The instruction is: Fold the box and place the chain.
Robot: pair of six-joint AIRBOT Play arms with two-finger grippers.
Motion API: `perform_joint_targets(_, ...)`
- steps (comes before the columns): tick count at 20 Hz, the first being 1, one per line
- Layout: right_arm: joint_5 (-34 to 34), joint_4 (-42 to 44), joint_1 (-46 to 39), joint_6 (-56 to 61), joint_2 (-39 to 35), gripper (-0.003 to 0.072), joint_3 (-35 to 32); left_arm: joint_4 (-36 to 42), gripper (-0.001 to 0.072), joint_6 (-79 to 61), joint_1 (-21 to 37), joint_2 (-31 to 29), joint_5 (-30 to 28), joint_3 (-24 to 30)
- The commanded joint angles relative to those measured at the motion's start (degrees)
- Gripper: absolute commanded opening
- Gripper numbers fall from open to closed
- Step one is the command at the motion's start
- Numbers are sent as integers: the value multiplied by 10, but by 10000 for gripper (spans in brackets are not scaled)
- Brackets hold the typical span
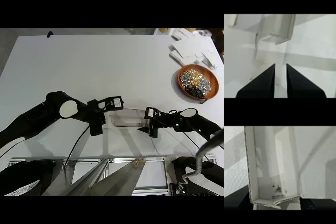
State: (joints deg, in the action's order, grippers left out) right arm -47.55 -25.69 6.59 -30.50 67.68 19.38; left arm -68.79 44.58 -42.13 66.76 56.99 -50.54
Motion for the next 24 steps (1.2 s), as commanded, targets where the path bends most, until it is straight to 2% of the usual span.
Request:
perform_joint_targets(1,0,0,0,0,0,458,0,56,159,-117,61,3,-16,26)
perform_joint_targets(5,0,0,0,0,0,458,0,187,157,-334,106,16,-16,61)
perform_joint_targets(7,0,0,0,0,0,458,0,202,150,-374,107,41,-16,63)
perform_joint_targets(13,0,0,0,0,0,458,0,203,153,-373,106,132,-50,63)
perform_joint_targets(14,0,0,0,0,0,458,0,203,168,-374,106,138,-62,63)
perform_joint_targets(16,0,0,0,0,0,458,0,204,331,-400,106,137,-82,63)
perform_joint_targets(18,0,0,0,0,0,458,0,204,401,-426,105,134,-86,63)
perform_joint_targets(24,0,0,0,0,0,458,0,221,401,-494,99,111,-86,63)
